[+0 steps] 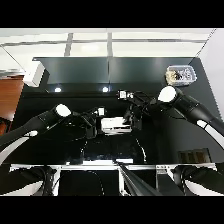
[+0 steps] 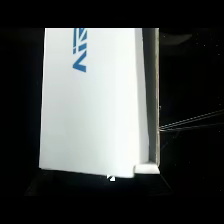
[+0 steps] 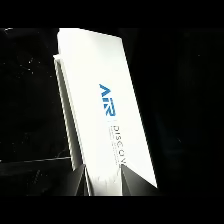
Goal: Fold the box and place the chain.
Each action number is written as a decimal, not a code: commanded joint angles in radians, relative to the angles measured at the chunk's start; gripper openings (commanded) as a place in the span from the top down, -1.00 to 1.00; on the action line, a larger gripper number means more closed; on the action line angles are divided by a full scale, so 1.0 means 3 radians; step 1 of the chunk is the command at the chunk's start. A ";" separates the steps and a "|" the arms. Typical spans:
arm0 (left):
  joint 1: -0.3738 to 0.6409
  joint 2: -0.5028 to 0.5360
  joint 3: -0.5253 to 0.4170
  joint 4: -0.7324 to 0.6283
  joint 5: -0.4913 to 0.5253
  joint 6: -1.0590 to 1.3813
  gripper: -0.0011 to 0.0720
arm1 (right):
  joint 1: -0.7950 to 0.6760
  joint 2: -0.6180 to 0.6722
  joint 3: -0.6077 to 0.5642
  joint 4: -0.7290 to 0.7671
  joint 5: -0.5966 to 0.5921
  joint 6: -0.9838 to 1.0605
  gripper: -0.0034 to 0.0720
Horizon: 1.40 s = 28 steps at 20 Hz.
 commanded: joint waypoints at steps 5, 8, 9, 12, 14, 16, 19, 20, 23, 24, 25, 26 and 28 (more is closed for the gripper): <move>0.0000 -0.0001 0.0000 0.0001 -0.0005 -0.0001 -0.12 | 0.0065 -0.0001 -0.0028 -0.0039 -0.0052 0.0001 0.56; 0.0000 -0.0001 0.0000 0.0001 -0.0005 -0.0001 -0.12 | 0.0065 -0.0001 -0.0028 -0.0076 -0.0050 0.0001 0.56; 0.0000 -0.0001 0.0000 0.0001 -0.0005 -0.0001 -0.12 | 0.0065 -0.0001 -0.0028 -0.0079 -0.0045 0.0001 0.56; 0.0000 -0.0001 0.0000 0.0001 -0.0005 -0.0001 -0.12 | 0.0065 -0.0001 -0.0028 -0.0079 -0.0010 0.0001 0.51; 0.0000 -0.0001 0.0000 0.0001 -0.0005 -0.0001 -0.12 | 0.0065 -0.0001 -0.0028 -0.0090 0.0005 0.0001 0.50; 0.0000 -0.0001 0.0000 0.0001 -0.0005 -0.0001 -0.12 | 0.0064 -0.0001 -0.0028 -0.0175 0.0004 0.0003 0.13; 0.0000 -0.0001 0.0000 0.0001 -0.0005 -0.0001 -0.12 | 0.0074 -0.0001 -0.0028 -0.0179 0.0005 0.0003 0.13; 0.0000 -0.0001 0.0000 0.0003 -0.0005 -0.0001 -0.12 | 0.0081 -0.0001 -0.0028 -0.0178 0.0009 0.0003 0.13; 0.0000 -0.0001 0.0000 0.0003 -0.0004 -0.0001 -0.12 | 0.0109 -0.0001 -0.0034 -0.0178 0.0025 0.0003 0.13; 0.0000 -0.0001 0.0000 0.0001 -0.0005 -0.0001 -0.12 | 0.0117 -0.0003 -0.0050 -0.0177 0.0025 0.0003 0.13; 0.0000 -0.0001 0.0000 0.0003 -0.0004 -0.0001 -0.12 | 0.0128 -0.0003 -0.0071 -0.0189 0.0023 0.0003 0.13; 0.0000 -0.0001 0.0000 0.0003 -0.0004 -0.0001 -0.12 | 0.0130 -0.0003 -0.0093 -0.0188 0.0013 0.0003 0.13; 0.0000 -0.0001 0.0000 0.0001 -0.0004 -0.0001 -0.12 | 0.0128 -0.0001 -0.0103 -0.0189 0.0014 0.0005 0.13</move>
